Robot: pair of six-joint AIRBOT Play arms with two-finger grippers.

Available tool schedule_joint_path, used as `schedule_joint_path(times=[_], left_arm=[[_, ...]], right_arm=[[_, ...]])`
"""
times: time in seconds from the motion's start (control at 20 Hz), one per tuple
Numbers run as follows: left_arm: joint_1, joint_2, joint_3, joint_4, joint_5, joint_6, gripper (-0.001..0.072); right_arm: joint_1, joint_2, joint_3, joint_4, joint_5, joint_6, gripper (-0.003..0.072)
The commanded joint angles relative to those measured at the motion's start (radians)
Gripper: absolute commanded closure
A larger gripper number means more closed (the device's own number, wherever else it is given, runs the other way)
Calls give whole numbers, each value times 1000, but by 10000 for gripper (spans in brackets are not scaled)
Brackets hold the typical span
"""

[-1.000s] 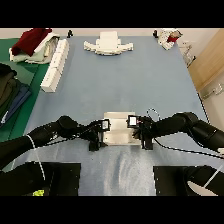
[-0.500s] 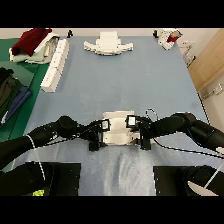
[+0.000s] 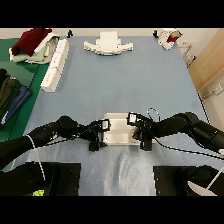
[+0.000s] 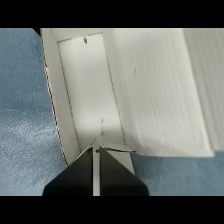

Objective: Fold the box.

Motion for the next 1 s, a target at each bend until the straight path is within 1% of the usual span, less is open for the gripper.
schedule_joint_path(times=[0.0, 0.1, 0.2, 0.3, 0.35, 0.4, 0.5, 0.55, 0.65, 0.7, 0.8, 0.95], left_arm=[[0, 0, 1, 0, 0, 1, 204], [0, 0, 1, 0, 0, 1, 205], [0, 0, 1, 0, 0, 1, 204], [0, 0, 1, 0, 0, 1, 204], [0, 0, 1, 0, 0, 1, 204], [0, 0, 1, 0, 0, 1, 204], [0, 0, 1, 0, 0, 1, 204], [0, 0, 1, 0, 0, 1, 205], [0, 0, 1, 0, 0, 1, 204], [0, 0, 1, 0, 0, 1, 204], [0, 0, 1, 0, 0, 1, 204], [0, 0, 1, 0, 0, 1, 204]], right_arm=[[-1, 35, 1, -174, -58, 293, 680], [-3, 74, 1, -317, -82, 488, 681], [-35, 113, 7, -473, -100, 732, 681], [-121, 121, 26, -609, -142, 1021, 681], [-177, 120, 29, -611, -158, 1106, 682], [-241, 113, 29, -585, -174, 1165, 682], [-384, 79, 28, -463, -221, 1182, 682], [-449, 53, 28, -375, -243, 1168, 682], [-527, -3, 27, -177, -270, 1054, 682], [-537, -37, 27, -114, -275, 1007, 682], [-536, -106, 26, -53, -273, 967, 682], [-536, -188, -5, 94, -270, 874, 682]])
